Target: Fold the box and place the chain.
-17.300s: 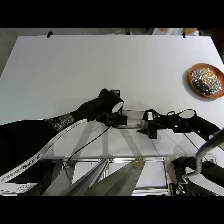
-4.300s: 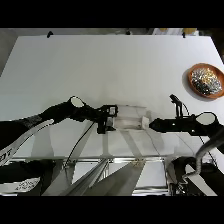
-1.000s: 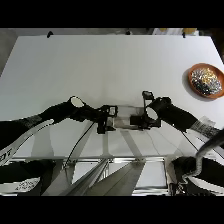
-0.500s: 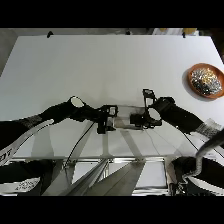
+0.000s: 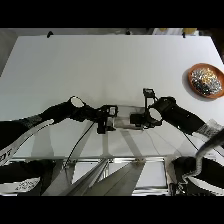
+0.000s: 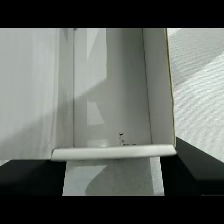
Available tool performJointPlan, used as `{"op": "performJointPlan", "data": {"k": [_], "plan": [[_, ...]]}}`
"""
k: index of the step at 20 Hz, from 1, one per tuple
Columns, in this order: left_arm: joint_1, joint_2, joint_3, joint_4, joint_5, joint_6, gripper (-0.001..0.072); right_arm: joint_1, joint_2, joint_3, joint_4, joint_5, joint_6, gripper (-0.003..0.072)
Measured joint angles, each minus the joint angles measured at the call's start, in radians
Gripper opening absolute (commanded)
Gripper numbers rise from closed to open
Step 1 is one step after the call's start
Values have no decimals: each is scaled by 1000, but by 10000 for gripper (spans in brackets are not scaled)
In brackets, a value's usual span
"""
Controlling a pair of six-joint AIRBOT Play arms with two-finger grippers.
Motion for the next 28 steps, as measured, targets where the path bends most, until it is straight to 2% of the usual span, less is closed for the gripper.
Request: {"op": "performJointPlan", "data": {"k": [11, 23, 26, 28], "plan": [[0, 0, 0, 0, 0, 0, 255, 0, 67, 0, 6, 12, -71, 340], [0, 0, 0, 0, 2, 0, 255, 0, 77, 0, 3, -12, -101, 335], [0, 0, 0, 1, -1, 1, 255, 4, 77, 0, 2, 17, -100, 215], [0, 0, 0, 1, -1, 1, 255, 10, 75, 0, -3, 29, -79, 214]]}}
